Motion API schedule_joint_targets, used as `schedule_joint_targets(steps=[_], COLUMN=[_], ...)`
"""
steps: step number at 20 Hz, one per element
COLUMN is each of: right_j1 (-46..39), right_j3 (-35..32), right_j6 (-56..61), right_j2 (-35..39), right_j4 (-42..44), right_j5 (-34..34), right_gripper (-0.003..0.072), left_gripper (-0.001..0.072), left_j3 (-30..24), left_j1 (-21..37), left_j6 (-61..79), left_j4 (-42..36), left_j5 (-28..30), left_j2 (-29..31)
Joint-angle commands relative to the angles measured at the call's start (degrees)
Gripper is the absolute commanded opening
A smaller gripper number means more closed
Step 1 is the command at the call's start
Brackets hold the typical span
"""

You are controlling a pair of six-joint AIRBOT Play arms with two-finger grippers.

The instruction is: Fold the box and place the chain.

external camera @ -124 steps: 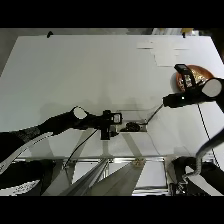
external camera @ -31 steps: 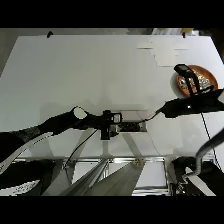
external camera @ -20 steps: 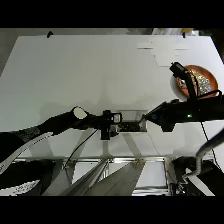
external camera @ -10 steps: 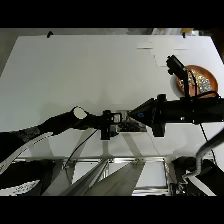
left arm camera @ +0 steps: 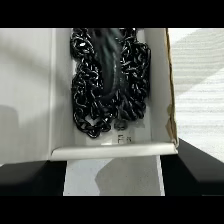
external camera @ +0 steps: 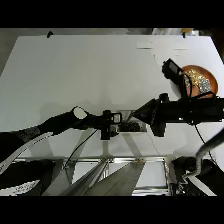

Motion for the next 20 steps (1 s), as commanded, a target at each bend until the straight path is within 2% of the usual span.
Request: schedule_joint_targets(steps=[1, 6, 11, 13, 14, 16, 18, 20], right_j1=[-0.26, -0.35, -0.35, -0.35, -0.35, -0.35, -0.37, -0.39], right_j3=[-1.49, -6.51, -7.21, -7.17, -7.1, -6.1, -2.1, 4.04], right_j6=[0.72, -3.04, -5.42, -5.68, -7.04, -8.44, -8.44, -8.41], right_j2=[-1.4, -6.97, -13.4, -15.26, -15.69, -15.72, -15.72, -15.72], right_j4=[-10.71, -5.57, -1.36, 1.49, 2.75, 2.29, -0.28, -2.82], right_j5=[1.9, 1.81, 1.46, 1.62, 1.64, 1.88, 2.95, 4.26], right_gripper=[0.0011, 0.001, 0.0018, 0.0225, 0.0244, 0.0246, 0.0231, 0.0156], left_gripper=[0.021, 0.021, 0.021, 0.021, 0.021, 0.021, 0.021, 0.021], left_j3=[-0.02, -0.02, -0.02, -0.02, -0.02, -0.02, -0.02, -0.02], left_j1=[-0.02, -0.02, -0.02, -0.02, -0.02, -0.02, -0.02, -0.02], left_j6=[0.0, 0.0, 0.02, 0.02, 0.02, 0.02, 0.02, 0.02], left_j4=[0.02, 0.0, 0.0, 0.02, 0.0, 0.02, 0.02, 0.02], left_j5=[0.0, 0.0, 0.0, 0.0, 0.0, 0.0, 0.0, 0.0], left_j2=[0.04, 0.04, 0.04, 0.04, 0.04, 0.04, 0.04, 0.04])
